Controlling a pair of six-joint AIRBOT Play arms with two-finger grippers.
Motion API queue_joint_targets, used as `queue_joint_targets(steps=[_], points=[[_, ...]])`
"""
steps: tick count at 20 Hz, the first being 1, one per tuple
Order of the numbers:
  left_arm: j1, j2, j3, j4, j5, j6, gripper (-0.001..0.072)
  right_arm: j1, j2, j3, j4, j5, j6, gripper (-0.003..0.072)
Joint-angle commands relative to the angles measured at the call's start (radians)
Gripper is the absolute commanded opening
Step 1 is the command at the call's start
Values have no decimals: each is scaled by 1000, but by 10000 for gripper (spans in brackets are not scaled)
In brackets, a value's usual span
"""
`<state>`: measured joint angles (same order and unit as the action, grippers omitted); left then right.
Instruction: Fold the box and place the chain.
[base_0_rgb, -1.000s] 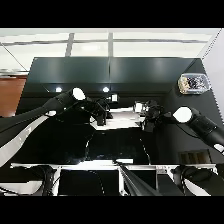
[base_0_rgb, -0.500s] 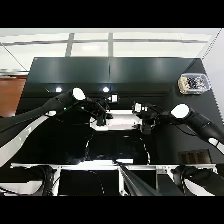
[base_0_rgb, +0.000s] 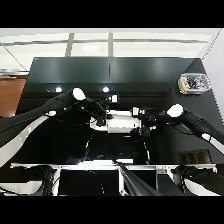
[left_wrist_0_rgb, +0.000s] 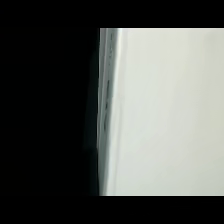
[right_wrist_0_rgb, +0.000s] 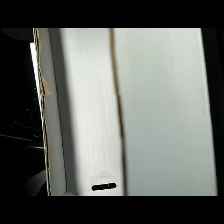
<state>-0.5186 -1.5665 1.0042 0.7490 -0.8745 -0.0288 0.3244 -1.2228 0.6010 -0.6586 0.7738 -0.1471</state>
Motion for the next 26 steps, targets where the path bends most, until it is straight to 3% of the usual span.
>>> queue_joint_targets(steps=[1,6,26], points=[[1,0,-1,0,2,-1,30,-33,-7,-15,43,31,-57,627],[1,0,-1,0,2,-2,29,-44,-25,-37,107,14,-155,628],[1,0,-1,0,4,-1,29,-31,-60,-35,75,-14,-143,627]])
